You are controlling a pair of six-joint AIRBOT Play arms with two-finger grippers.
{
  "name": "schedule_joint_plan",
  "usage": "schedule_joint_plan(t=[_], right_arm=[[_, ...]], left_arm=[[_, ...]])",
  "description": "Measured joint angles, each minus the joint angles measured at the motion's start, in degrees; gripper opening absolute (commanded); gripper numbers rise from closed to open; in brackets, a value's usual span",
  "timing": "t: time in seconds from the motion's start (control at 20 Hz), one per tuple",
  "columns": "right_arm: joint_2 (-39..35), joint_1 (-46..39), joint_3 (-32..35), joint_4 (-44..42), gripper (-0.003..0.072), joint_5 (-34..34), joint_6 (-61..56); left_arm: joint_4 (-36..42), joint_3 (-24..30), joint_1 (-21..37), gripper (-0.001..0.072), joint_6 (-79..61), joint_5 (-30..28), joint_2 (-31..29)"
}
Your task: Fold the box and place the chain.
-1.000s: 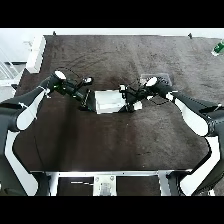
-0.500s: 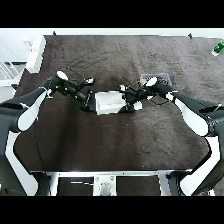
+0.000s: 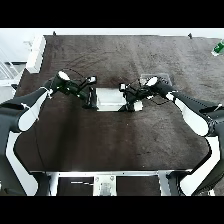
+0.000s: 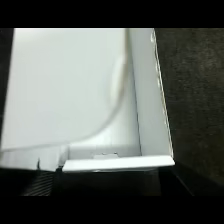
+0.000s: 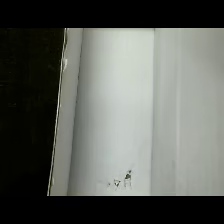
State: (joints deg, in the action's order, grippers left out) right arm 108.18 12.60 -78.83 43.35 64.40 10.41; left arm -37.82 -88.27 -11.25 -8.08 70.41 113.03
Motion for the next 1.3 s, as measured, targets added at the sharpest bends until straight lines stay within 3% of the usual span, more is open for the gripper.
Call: schedule_joint_plan(t=[0.55,1.3], right_arm=[[0.00,0.00,0.00,0.15,0.0495,0.33,0.28],[0.02,0.00,0.02,0.22,0.0495,0.61,0.35]], left_arm=[[1.25,0.13,-1.11,0.0720,-9.97,-2.71,0.33],[3.32,0.96,-1.20,0.0719,-10.62,-3.43,1.57]])
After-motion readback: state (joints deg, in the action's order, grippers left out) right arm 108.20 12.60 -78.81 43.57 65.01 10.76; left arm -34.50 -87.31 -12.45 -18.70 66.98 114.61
